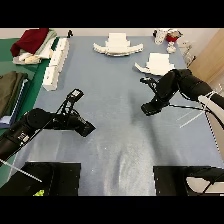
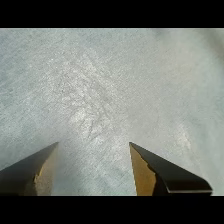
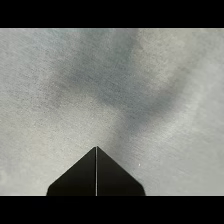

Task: Fold the box.

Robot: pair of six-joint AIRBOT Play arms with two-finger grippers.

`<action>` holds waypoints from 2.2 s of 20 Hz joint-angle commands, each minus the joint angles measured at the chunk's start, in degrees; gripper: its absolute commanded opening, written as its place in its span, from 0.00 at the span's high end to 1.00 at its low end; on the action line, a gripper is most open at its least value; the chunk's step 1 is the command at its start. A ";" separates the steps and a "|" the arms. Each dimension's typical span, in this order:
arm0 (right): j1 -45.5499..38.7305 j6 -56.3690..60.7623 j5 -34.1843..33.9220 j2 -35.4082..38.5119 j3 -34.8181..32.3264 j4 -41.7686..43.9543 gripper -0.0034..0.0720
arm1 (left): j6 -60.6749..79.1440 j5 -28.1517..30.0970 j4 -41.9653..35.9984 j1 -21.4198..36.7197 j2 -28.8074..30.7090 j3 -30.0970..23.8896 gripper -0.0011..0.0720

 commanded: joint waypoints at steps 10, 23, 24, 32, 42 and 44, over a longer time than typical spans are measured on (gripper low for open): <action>-0.02 0.00 3.61 -0.04 0.07 0.04 0.95 | 0.00 0.00 0.02 -0.04 -0.04 0.00 0.03; 0.04 10.75 11.17 -0.15 0.00 21.31 0.95 | -0.02 4.50 -5.66 -0.04 -0.07 0.00 0.03; -0.02 10.95 13.00 -0.39 0.02 20.46 0.95 | -0.02 4.55 -7.74 -0.07 -0.07 0.00 0.03; -23.19 18.91 15.34 -11.45 22.12 9.16 0.52 | -7.15 12.92 -10.49 -0.04 -1.11 0.00 0.30; -38.82 19.98 6.16 -40.35 55.63 16.17 0.52 | -9.07 14.58 -14.64 -0.04 -9.79 0.00 0.42; -38.82 19.96 6.95 -42.75 55.84 18.82 0.52 | -10.05 14.62 -15.76 -0.04 -10.73 0.00 0.42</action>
